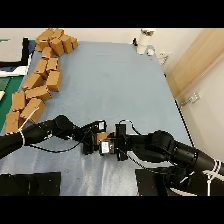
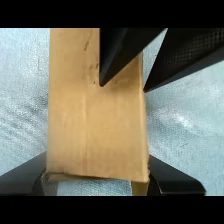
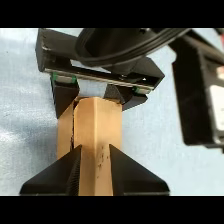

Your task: Fold the box.

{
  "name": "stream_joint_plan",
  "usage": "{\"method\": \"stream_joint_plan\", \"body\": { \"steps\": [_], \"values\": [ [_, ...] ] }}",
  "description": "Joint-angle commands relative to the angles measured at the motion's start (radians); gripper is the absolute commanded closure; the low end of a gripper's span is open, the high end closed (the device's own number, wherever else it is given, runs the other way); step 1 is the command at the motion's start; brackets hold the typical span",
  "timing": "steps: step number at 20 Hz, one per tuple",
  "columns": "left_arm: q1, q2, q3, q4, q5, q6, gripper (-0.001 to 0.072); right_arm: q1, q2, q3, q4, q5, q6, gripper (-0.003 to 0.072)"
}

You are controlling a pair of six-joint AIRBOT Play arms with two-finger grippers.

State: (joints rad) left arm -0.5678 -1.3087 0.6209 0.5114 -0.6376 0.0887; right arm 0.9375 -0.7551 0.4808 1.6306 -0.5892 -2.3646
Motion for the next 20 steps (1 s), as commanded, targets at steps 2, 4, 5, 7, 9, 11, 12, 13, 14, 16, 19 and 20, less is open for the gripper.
{"method": "stream_joint_plan", "body": {
  "steps": [2, 4, 5, 7, 9, 11, 12, 13, 14, 16, 19, 20],
  "values": [
    [0.000, 0.000, 0.001, 0.000, 0.000, 0.000, 0.0248, 0.000, -0.028, 0.000, 0.031, -0.020, 0.000, 0.0426],
    [0.000, 0.000, 0.001, 0.000, 0.001, 0.000, 0.0247, 0.000, -0.040, 0.000, 0.044, -0.026, 0.000, 0.0427],
    [0.000, 0.000, 0.001, 0.000, 0.000, 0.000, 0.0248, 0.000, -0.042, 0.000, 0.046, -0.026, 0.000, 0.0427],
    [0.000, 0.000, 0.001, 0.000, 0.000, 0.000, 0.0247, 0.000, -0.043, 0.000, 0.055, -0.034, 0.000, 0.0428],
    [0.000, 0.000, 0.001, 0.000, 0.000, 0.000, 0.0247, 0.000, -0.044, 0.000, 0.068, -0.053, 0.000, 0.0495],
    [0.000, 0.000, 0.001, 0.000, 0.000, 0.000, 0.0247, 0.000, -0.044, 0.000, 0.068, -0.057, 0.001, 0.0534],
    [0.000, 0.000, 0.001, 0.000, 0.000, 0.000, 0.0248, 0.000, -0.043, 0.000, 0.068, -0.055, 0.001, 0.0534],
    [0.000, 0.000, 0.001, 0.000, 0.000, 0.001, 0.0248, 0.000, -0.043, 0.000, 0.068, -0.053, 0.001, 0.0534],
    [0.000, 0.000, 0.001, 0.000, 0.000, 0.000, 0.0248, 0.000, -0.043, 0.000, 0.068, -0.050, 0.001, 0.0535],
    [0.000, 0.000, 0.001, 0.000, 0.000, 0.000, 0.0247, 0.000, -0.043, 0.000, 0.068, -0.047, 0.001, 0.0534],
    [0.000, 0.000, 0.001, 0.000, 0.000, 0.000, 0.0248, 0.000, -0.041, 0.001, 0.068, -0.047, 0.001, 0.0534],
    [0.000, 0.000, 0.001, 0.000, 0.000, 0.000, 0.0247, 0.000, -0.040, 0.002, 0.068, -0.047, 0.001, 0.0534]
  ]
}}
